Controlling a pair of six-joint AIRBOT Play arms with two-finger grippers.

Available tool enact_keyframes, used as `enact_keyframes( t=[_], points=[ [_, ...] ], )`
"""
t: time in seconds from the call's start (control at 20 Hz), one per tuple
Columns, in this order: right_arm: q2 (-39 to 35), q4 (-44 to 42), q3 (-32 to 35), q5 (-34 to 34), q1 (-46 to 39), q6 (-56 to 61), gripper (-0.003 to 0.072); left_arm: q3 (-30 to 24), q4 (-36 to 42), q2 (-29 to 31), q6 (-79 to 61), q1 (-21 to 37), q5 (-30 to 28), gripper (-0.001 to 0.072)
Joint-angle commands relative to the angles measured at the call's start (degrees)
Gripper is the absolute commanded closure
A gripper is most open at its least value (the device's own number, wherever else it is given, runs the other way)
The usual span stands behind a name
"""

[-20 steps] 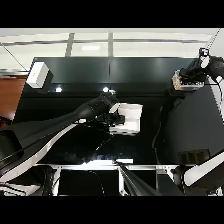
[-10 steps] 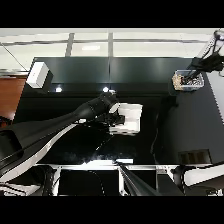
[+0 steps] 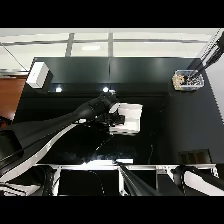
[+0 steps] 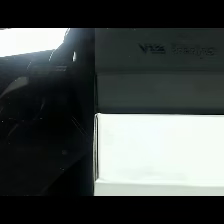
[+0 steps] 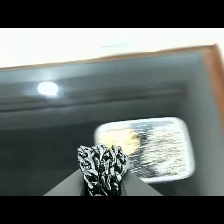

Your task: Fold the box and place the chain.

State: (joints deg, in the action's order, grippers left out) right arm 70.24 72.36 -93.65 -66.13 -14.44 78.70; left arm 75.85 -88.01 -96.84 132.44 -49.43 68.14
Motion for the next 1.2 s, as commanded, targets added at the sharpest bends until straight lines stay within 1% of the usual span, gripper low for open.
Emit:
enact_keyframes(
  t=[0.0, 0.1, 0.15, 0.25, 0.35, 0.4, 0.5, 0.6, 0.75, 0.85, 0.9, 1.0, 1.15],
  points=[
    [-9.73, -13.90, 4.94, -9.40, -0.02, -6.27, 0.0678, 0.02, 0.00, 0.04, 0.00, 0.00, 0.02, 0.0682],
    [-13.18, -19.56, 9.22, -15.04, -0.02, -8.28, 0.0677, 0.02, 0.00, 0.04, 0.00, 0.00, 0.00, 0.0682],
    [-15.06, -22.88, 12.90, -16.48, -0.02, -8.28, 0.0677, 0.02, 0.00, 0.04, 0.00, 0.00, -0.09, 0.0682],
    [-18.69, -32.22, 20.90, -19.04, 0.70, -10.82, 0.0677, 0.02, 0.00, 0.04, 0.00, 0.00, -0.15, 0.0683],
    [-20.33, -39.80, 27.80, -21.07, 2.75, -12.15, 0.0677, 0.02, -0.02, 0.04, 0.00, 0.00, -0.15, 0.0683],
    [-20.39, -41.92, 30.42, -21.40, 4.35, -12.13, 0.0677, 0.02, -0.02, 0.04, 0.00, 0.00, -0.15, 0.0683],
    [-20.39, -43.36, 35.01, -19.04, 9.05, -12.04, 0.0677, 0.02, -0.02, 0.04, 0.00, 0.00, -0.15, 0.0682],
    [-20.37, -44.24, 37.86, -15.72, 14.10, -11.58, 0.0677, 0.02, -0.02, 0.04, 0.00, 0.00, -0.15, 0.0682],
    [-20.31, -44.24, 38.93, -8.17, 20.35, -11.41, 0.0677, 0.02, 0.00, 0.04, 0.00, 0.00, -0.13, 0.0683],
    [-20.04, -44.26, 38.97, -2.47, 22.43, -10.71, 0.0677, 0.02, 0.00, 0.04, 0.00, 0.00, -0.13, 0.0683],
    [-19.63, -44.17, 39.32, -1.33, 23.34, -10.32, 0.0677, 0.02, 0.00, 0.04, 0.00, 0.00, -0.13, 0.0682],
    [-18.80, -41.22, 41.55, -1.25, 25.05, -9.18, 0.0676, 0.02, 0.00, 0.04, 0.00, 0.00, -0.17, 0.0682],
    [-18.78, -35.32, 47.52, 2.84, 27.02, -5.33, 0.0676, 0.02, -0.02, 0.04, 0.00, 0.00, -0.35, 0.0682]
  ],
)
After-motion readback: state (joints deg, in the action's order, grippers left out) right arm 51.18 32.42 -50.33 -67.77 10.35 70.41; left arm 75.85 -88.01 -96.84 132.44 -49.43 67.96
